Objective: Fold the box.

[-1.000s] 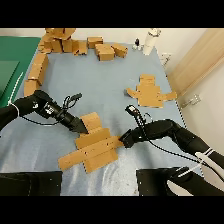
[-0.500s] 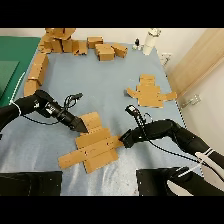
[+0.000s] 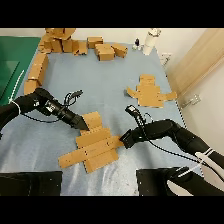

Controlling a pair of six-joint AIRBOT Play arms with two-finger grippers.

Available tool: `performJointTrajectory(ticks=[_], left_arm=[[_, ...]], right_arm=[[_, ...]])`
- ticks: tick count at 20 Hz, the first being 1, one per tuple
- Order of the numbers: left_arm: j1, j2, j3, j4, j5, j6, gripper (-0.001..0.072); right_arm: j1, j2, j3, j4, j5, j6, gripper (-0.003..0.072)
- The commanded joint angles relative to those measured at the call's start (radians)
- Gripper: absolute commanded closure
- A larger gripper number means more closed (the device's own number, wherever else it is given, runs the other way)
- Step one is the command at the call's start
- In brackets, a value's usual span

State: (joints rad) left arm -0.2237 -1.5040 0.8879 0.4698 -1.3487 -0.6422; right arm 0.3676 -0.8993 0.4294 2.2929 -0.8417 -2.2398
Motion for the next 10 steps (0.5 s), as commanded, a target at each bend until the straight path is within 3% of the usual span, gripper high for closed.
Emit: performJointTrajectory(ticks=[1, 10], left_arm=[[0.0, 0.0, 0.001, 0.002, -0.02, 0.003, 0.0606], [-0.008, -0.001, 0.0, 0.011, -0.031, 0.002, 0.0606]], right_arm=[[0.0, 0.001, 0.0, 0.0, 0.0, 0.007, 0.0685], [0.0, 0.001, 0.0, 0.0, 0.004, 0.006, 0.0685]])
